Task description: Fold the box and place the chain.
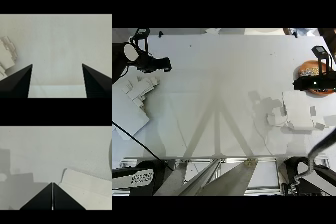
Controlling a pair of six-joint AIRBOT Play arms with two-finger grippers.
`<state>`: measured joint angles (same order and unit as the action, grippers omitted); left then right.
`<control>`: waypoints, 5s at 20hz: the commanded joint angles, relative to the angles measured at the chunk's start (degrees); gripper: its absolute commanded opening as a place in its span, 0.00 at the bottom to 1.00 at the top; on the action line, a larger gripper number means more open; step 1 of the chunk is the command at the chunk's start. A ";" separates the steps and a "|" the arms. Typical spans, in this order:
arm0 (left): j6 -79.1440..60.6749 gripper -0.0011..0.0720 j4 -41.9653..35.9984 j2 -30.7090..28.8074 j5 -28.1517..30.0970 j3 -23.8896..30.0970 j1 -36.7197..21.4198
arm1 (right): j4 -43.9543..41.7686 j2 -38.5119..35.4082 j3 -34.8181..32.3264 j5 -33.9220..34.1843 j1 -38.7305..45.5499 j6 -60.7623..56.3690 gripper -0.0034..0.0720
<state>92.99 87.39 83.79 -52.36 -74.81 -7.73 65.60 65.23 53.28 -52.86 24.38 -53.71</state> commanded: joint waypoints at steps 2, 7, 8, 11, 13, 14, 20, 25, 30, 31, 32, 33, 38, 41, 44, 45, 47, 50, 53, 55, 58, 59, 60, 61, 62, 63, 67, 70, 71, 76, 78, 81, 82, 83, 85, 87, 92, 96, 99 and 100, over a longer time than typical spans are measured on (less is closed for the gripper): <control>0.00 0.97 0.02 -0.04 0.00 -0.04 -0.04 | -0.11 -0.04 0.04 0.35 0.02 -0.04 0.07; 0.00 0.97 0.02 -0.04 0.00 -0.04 -0.04 | -0.57 -0.04 0.04 4.46 0.02 -0.46 0.07; 0.00 0.97 0.02 -0.04 0.00 -0.04 -0.04 | -0.52 -0.04 0.04 4.57 0.02 -0.46 0.07; 0.00 0.97 0.02 -0.04 0.00 -0.04 -0.04 | -0.52 -0.04 0.04 3.65 0.02 -0.48 0.07; 0.00 0.97 0.02 -0.04 0.00 -0.04 -0.04 | -0.76 -0.07 0.04 1.79 0.02 -0.46 0.07; 0.00 0.97 0.02 -0.04 0.00 -0.04 -0.04 | -0.50 -0.11 0.26 1.18 0.02 -0.48 0.08; 0.00 0.97 0.02 -0.04 0.00 -0.04 -0.04 | 16.41 -0.09 10.91 -3.37 1.18 -16.76 0.59; 0.00 0.97 0.02 -0.04 0.00 -0.04 -0.04 | 24.44 0.35 15.85 -11.58 12.02 -15.54 0.59; 0.00 0.97 0.02 -0.04 0.00 -0.04 -0.04 | 23.52 5.86 15.82 -23.93 29.53 -9.92 0.59; 0.00 0.97 0.02 -0.04 0.00 -0.04 -0.04 | 22.47 7.15 15.82 -25.14 32.65 -8.46 0.59; 0.00 0.97 0.02 -0.04 0.00 -0.04 -0.04 | 21.66 8.37 15.82 -25.75 35.30 -6.93 0.59; 0.00 0.97 0.02 -0.04 0.00 -0.04 -0.04 | 20.90 9.53 15.82 -25.75 37.70 -5.49 0.59; 0.00 0.97 0.02 -0.04 0.00 -0.04 -0.04 | 15.34 18.62 15.82 -27.74 45.83 0.00 0.59; 0.00 0.97 0.02 -0.04 0.00 -0.04 -0.04 | 13.79 24.68 15.82 -27.61 46.05 1.97 0.59; 0.00 0.97 0.02 -0.04 0.00 -0.04 -0.04 | 12.37 28.50 15.82 -26.08 46.03 3.32 0.59; 0.00 0.97 0.02 -0.04 0.00 -0.04 -0.04 | 11.72 29.33 15.82 -25.59 46.03 3.89 0.59; 0.00 0.97 0.02 -0.04 0.00 -0.04 -0.04 | 8.28 30.77 15.82 -25.46 46.05 6.21 0.59; 0.00 0.97 0.02 -0.04 0.00 -0.04 -0.04 | 2.43 32.04 15.82 -26.21 46.03 7.74 0.59; 0.00 0.97 0.02 -0.04 0.00 -0.04 -0.04 | 0.74 32.76 15.82 -29.49 46.03 7.76 0.39; 0.00 0.97 0.02 -0.04 0.00 -0.04 -0.04 | 0.24 32.76 15.82 -31.54 46.03 7.76 0.06; 0.00 0.97 0.02 -0.04 0.00 -0.04 -0.04 | -2.54 32.74 15.82 -36.61 46.03 8.13 0.07; 0.00 0.97 0.02 -0.04 0.00 -0.04 -0.04 | -4.61 32.74 15.82 -38.64 46.03 8.57 0.07; 0.00 0.97 0.02 -0.04 0.00 -0.04 -0.04 | -7.34 32.72 15.82 -40.59 45.92 8.81 0.07; 0.00 0.97 0.02 -0.04 0.00 -0.04 -0.04 | -9.81 32.57 15.82 -42.49 45.46 8.81 0.07; 0.00 0.97 0.02 -0.04 0.00 -0.04 -0.04 | -11.58 32.17 15.82 -43.80 44.35 8.79 0.07; 0.00 0.97 0.02 -0.04 0.00 -0.04 -0.04 | -12.55 31.65 15.82 -44.61 42.77 8.79 0.07; 0.00 0.97 0.02 -0.04 0.00 -0.04 -0.04 | -18.03 29.83 15.50 -44.78 31.32 9.33 0.07; 0.00 0.97 0.02 -0.04 0.00 -0.04 -0.04 | -23.45 28.28 15.50 -37.81 19.08 12.59 0.06; 0.00 0.97 0.02 -0.04 0.00 -0.04 -0.04 | -25.00 27.43 15.50 -33.31 15.10 13.57 0.06; 0.00 0.97 0.02 -0.04 0.00 -0.04 -0.04 | -34.82 24.46 15.50 -16.70 -2.89 17.99 0.06; 0.00 0.97 0.02 -0.04 0.00 -0.04 -0.04 | -37.99 24.41 15.50 -13.88 -8.61 19.78 0.06; 0.00 0.97 0.02 -0.04 0.00 -0.04 -0.04 | -37.40 24.41 15.32 -5.90 -15.41 21.03 0.06; 0.00 0.97 0.02 -0.04 0.00 -0.04 -0.04 | -37.29 24.41 14.86 -1.42 -17.20 21.03 0.06; 0.00 0.97 0.02 -0.04 0.00 -0.04 -0.04 | -37.24 24.41 14.21 2.99 -18.51 21.11 0.06; 0.00 0.97 0.02 -0.04 0.00 -0.04 -0.04 | -36.96 24.41 11.98 10.82 -20.20 21.38 0.06; 0.00 0.97 0.02 -0.04 0.00 -0.04 -0.04 | -38.10 24.41 8.28 17.05 -20.50 21.46 0.06; 0.00 0.97 0.02 -0.04 0.00 -0.04 -0.04 | -46.31 24.41 -1.55 21.81 -20.50 30.25 0.06; 0.00 0.97 0.02 -0.04 0.00 -0.04 -0.04 | -50.88 24.41 -4.31 22.51 -20.48 33.70 0.06; 0.00 0.97 0.02 -0.04 0.00 -0.04 -0.04 | -51.39 24.35 -4.31 22.23 -20.48 33.66 0.06; 0.00 0.97 0.02 -0.04 0.00 -0.04 -0.04 | -51.89 24.24 -4.31 22.23 -20.48 33.66 0.06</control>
<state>93.01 87.39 83.79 -52.36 -74.81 -7.73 15.68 89.58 49.58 -31.03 3.97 -21.15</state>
